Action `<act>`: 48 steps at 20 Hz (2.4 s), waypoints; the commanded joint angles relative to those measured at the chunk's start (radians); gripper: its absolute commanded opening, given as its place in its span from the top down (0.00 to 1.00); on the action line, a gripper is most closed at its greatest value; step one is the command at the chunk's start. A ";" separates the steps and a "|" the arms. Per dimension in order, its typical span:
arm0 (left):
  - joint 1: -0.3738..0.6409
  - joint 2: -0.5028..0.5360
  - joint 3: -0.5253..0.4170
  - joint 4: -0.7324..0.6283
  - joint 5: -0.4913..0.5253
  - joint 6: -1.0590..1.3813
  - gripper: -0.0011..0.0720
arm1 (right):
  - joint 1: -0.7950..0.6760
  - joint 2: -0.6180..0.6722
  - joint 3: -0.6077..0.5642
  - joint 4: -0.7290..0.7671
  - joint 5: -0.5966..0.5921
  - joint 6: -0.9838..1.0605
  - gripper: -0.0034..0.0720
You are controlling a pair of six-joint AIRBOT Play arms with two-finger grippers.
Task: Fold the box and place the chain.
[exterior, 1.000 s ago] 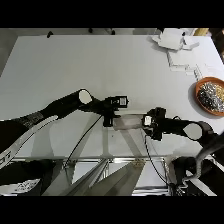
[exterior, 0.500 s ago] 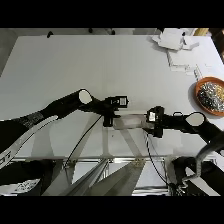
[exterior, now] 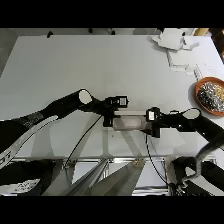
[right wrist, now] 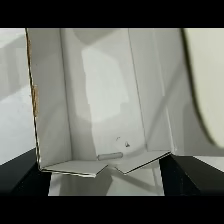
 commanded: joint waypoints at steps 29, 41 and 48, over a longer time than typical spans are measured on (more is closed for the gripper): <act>0.000 -0.001 0.000 0.000 0.002 0.000 0.97 | 0.000 -0.075 0.002 0.028 -0.008 -0.021 0.42; 0.000 -0.001 0.000 0.000 0.002 0.000 0.97 | 0.000 -0.075 0.002 0.028 -0.008 -0.021 0.42; 0.003 0.019 0.000 0.042 -0.018 -0.002 0.38 | 0.000 -0.075 0.002 0.028 -0.008 -0.021 0.42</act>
